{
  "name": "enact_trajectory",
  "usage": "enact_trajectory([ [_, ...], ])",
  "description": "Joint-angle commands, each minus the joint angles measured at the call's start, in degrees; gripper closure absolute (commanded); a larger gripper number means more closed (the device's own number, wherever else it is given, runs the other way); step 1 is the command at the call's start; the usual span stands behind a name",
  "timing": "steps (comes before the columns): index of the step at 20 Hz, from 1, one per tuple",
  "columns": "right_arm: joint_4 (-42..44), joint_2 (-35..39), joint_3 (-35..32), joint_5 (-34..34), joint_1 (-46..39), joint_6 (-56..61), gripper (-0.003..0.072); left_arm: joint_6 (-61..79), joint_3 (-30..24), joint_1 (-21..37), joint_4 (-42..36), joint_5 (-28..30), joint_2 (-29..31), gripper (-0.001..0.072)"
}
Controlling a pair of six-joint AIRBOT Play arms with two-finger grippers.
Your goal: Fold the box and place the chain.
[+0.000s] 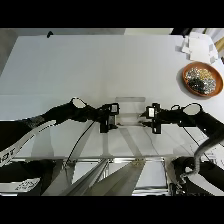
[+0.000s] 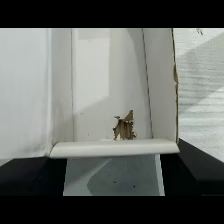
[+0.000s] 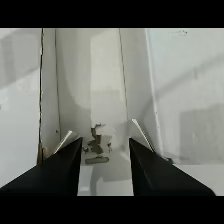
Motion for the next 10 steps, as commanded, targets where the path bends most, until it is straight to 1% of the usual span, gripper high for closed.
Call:
enact_trajectory([
  [1,1.09,-0.48,-0.04,0.02,0.07,-0.35,0.0223,-0.02,0.0,0.04,-0.02,0.0,0.02,0.0576],
  [2,1.11,-0.48,-0.04,0.04,0.07,-0.35,0.0209,-0.02,0.0,0.04,-0.02,0.0,0.02,0.0576],
  [5,1.07,-0.48,-0.07,0.07,0.07,-0.33,0.021,-0.02,0.0,0.04,-0.02,0.0,0.02,0.0576],
  [6,1.07,-0.48,-0.07,0.07,0.07,-0.33,0.0221,-0.02,0.0,0.04,-0.02,0.0,0.02,0.0576],
  [7,1.01,-0.46,-0.07,0.13,0.04,-0.04,0.0296,-0.02,0.0,0.04,-0.02,0.0,0.02,0.0576],
  [9,-0.7,-0.04,-0.07,0.61,0.04,3.85,0.055,-0.02,0.0,0.04,-0.02,0.0,0.02,0.0576],
  [10,-2.89,0.7,-0.07,0.87,0.04,7.28,0.0637,-0.02,0.0,0.04,-0.02,0.0,0.02,0.0576],
])
